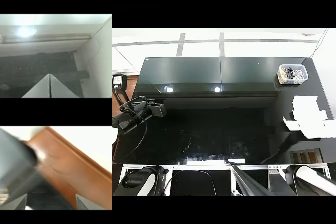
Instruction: Fold the box and place the chain.
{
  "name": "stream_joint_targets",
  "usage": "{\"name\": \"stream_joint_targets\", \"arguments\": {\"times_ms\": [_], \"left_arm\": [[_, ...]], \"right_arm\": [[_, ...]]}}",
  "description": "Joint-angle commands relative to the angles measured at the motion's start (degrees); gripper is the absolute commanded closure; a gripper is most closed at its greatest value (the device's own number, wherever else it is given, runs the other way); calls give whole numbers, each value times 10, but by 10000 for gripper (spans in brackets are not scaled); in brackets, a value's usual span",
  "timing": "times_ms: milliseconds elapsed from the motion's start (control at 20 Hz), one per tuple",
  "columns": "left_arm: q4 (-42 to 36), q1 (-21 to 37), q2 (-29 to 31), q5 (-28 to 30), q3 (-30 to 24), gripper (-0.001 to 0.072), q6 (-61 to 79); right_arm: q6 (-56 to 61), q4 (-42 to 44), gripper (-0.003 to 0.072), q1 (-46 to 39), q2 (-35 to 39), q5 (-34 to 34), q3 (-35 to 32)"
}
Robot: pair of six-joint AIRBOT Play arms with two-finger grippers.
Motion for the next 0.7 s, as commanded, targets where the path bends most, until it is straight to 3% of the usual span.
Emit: {"name": "stream_joint_targets", "arguments": {"times_ms": [0, 50, 250, 550, 600, 650], "left_arm": [[-14, 0, -1, -5, 0, 309, 0], [-14, 0, -2, -5, 0, 1, -2], [-14, 0, -9, -13, 0, 4, -2], [-14, 0, -10, -12, 0, 5, -18], [-14, 0, -10, -12, 0, 5, -18], [-14, 0, -10, -12, 0, 5, -18]], "right_arm": [[-55, 13, -18, -159, -103, 245, 133], [-103, 29, -18, -171, -136, 300, 166], [-278, 38, -18, -157, -243, 496, 234], [-342, 23, -17, -132, -261, 471, 231], [-343, 19, 8, -134, -261, 476, 231], [-343, 13, 148, -134, -261, 478, 231]]}}
